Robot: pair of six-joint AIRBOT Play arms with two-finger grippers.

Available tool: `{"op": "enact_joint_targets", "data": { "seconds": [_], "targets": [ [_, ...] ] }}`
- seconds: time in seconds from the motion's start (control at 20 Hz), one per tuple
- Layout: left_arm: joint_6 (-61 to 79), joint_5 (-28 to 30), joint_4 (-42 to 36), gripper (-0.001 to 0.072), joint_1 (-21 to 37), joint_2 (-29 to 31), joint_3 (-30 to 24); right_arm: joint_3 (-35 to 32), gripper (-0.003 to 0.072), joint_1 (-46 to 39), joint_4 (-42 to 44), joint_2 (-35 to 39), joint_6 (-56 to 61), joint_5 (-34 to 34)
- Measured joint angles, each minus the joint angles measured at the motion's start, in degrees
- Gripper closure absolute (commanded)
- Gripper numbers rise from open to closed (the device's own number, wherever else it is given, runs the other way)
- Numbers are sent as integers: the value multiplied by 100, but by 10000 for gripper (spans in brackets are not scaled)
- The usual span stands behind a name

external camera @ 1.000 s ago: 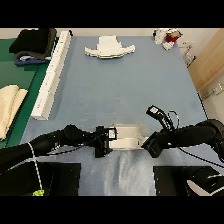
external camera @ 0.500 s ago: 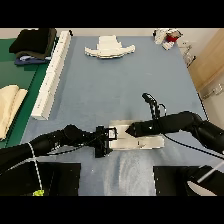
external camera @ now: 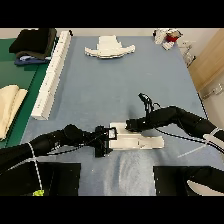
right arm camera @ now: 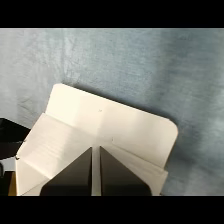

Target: Fold the box.

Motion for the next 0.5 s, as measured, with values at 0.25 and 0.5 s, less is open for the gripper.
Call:
{"op": "enact_joint_targets", "data": {
  "seconds": [0.25, 0.5],
  "targets": [
    [11, 0, 4, 270, 0, -2, 2, 13, 613, -2, -149, 109, -131, 28],
    [9, 0, 4, 269, 0, 0, 2, 39, 613, -7, -793, 1069, -216, -319]
  ]
}}
